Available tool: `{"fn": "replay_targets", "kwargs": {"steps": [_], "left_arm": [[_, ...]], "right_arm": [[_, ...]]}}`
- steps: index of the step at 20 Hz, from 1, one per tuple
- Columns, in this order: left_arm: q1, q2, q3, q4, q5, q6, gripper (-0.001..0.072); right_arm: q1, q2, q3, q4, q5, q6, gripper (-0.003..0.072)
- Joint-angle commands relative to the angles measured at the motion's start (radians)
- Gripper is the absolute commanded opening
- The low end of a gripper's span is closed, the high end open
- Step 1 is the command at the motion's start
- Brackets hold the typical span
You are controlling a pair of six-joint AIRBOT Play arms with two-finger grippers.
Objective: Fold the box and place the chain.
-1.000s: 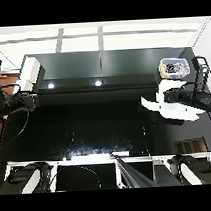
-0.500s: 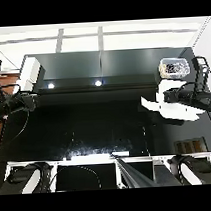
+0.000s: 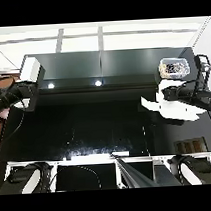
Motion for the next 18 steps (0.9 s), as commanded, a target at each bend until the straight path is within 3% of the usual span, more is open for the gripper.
{"fn": "replay_targets", "kwargs": {"steps": [1, 4, 6, 9, 11, 12, 14, 16, 18], "left_arm": [[0.000, -0.039, 0.000, -0.023, 0.056, -0.010, 0.0708], [0.000, -0.071, 0.000, -0.040, -0.014, -0.019, 0.0708], [0.000, -0.074, 0.000, -0.041, -0.036, -0.019, 0.0707], [0.000, -0.075, 0.000, -0.041, -0.039, -0.019, 0.0707], [0.000, -0.075, 0.000, -0.042, -0.039, -0.019, 0.0707], [0.000, -0.075, 0.000, -0.042, -0.039, -0.019, 0.0708], [0.000, -0.075, 0.000, -0.042, -0.043, -0.019, 0.0707], [-0.001, -0.075, 0.000, -0.049, -0.042, -0.019, 0.0707], [0.000, -0.075, 0.000, -0.050, -0.042, -0.019, 0.0707]], "right_arm": [[-0.018, 0.000, 0.004, -0.080, -0.063, 0.043, 0.0705], [-0.271, -0.042, 0.058, -0.425, -0.013, 0.377, 0.0704], [-0.537, -0.119, 0.109, -0.451, -0.001, 0.369, 0.0704], [-0.926, -0.289, 0.191, -0.261, 0.145, 0.249, 0.0703], [-1.088, -0.408, 0.238, 0.066, 0.251, -0.023, 0.0703], [-1.132, -0.473, 0.262, 0.204, 0.319, -0.142, 0.0703], [-1.144, -0.606, 0.328, 0.334, 0.473, -0.283, 0.0703], [-1.094, -0.744, 0.425, 0.321, 0.628, -0.308, 0.0703], [-1.019, -0.860, 0.533, 0.212, 0.760, -0.307, 0.0703]]}}
